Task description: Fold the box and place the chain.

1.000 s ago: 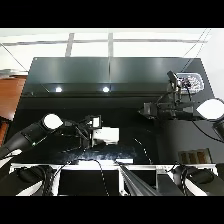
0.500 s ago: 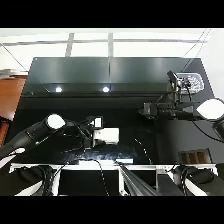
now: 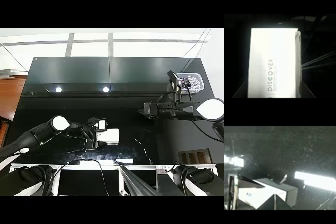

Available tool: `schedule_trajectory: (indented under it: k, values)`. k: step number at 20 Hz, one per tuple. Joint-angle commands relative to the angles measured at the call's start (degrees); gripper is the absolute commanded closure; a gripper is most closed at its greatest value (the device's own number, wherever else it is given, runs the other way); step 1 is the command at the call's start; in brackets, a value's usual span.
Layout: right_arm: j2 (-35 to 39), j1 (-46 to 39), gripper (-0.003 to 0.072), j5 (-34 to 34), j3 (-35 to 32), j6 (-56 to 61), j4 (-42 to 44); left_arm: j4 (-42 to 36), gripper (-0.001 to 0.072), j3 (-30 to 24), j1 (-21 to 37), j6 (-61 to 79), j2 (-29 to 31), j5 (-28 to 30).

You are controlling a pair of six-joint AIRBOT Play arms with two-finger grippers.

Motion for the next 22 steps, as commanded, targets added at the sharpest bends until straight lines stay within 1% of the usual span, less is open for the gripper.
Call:
schedule_trajectory:
  k: [1, 6, 8, 10, 11, 12, 13, 14, 19, 22]
  values:
    - [0.0, 0.0, 0.0668, 0.0, 0.0, 0.0, 0.0, 0.0, 0.0007, -0.3, -0.1, -0.2, -0.1, 1.2]
    - [0.0, 0.0, 0.0668, 0.0, 0.0, 0.0, 0.0, -0.1, 0.0007, -1.4, -0.1, -0.2, -0.2, 1.7]
    - [0.0, 0.0, 0.0668, 0.0, 0.0, 0.0, 0.0, -0.1, 0.0017, -1.4, -0.1, -0.2, -0.2, 1.7]
    - [0.0, 0.0, 0.0668, 0.0, 0.0, 0.0, 0.0, -0.1, 0.0045, -1.4, -0.1, -0.2, -0.2, 1.7]
    - [0.0, 0.0, 0.0668, 0.0, 0.0, 0.0, 0.0, -0.1, 0.0138, -1.4, -0.1, -0.2, -0.1, 1.7]
    - [0.0, 0.0, 0.0668, 0.0, 0.0, 0.0, 0.0, -0.1, 0.0301, -1.4, -0.1, -0.3, -0.1, 1.7]
    - [0.0, 0.0, 0.0668, 0.0, 0.0, 0.0, 0.0, -0.1, 0.0432, -1.4, -0.1, -0.2, -0.1, 1.7]
    - [0.0, 0.0, 0.0668, 0.0, 0.0, 0.0, 0.1, -0.1, 0.0447, -1.4, -0.1, -0.2, -0.1, 1.7]
    - [0.0, 0.0, 0.0668, 0.0, 0.0, 0.0, 0.1, 0.0, 0.0447, -1.3, 0.7, -1.0, 3.0, 1.7]
    - [0.0, 0.0, 0.0668, 0.0, 0.0, 0.0, 0.1, 0.2, 0.0446, -1.3, 4.5, -5.0, 6.9, 1.7]
